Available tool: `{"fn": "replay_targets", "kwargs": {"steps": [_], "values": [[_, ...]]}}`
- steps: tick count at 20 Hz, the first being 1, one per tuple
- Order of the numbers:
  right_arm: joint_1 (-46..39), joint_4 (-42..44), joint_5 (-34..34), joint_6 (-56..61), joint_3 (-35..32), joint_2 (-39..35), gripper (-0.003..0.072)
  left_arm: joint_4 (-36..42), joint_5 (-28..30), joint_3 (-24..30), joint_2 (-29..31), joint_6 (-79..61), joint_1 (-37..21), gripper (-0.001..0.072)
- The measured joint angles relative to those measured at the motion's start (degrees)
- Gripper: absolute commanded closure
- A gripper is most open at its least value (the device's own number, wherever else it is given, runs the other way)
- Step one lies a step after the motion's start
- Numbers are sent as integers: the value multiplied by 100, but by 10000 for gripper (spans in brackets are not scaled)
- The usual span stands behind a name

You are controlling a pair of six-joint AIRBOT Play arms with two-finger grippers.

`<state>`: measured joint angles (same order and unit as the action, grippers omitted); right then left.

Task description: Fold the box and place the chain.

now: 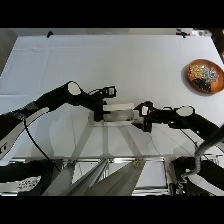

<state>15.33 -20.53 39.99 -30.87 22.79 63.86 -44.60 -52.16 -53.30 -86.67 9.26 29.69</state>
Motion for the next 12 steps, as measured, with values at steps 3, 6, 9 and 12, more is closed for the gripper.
{"fn": "replay_targets", "kwargs": {"steps": [3,6,9,12], "values": [[-9,90,-24,-151,2,11,23,0,0,0,0,0,0,694],[-9,240,-24,-341,4,107,23,0,0,0,0,0,0,694],[-9,315,-17,-463,13,254,23,0,0,0,0,0,0,694],[-7,391,7,-518,138,446,24,0,20,-2,0,-2,0,694]]}}
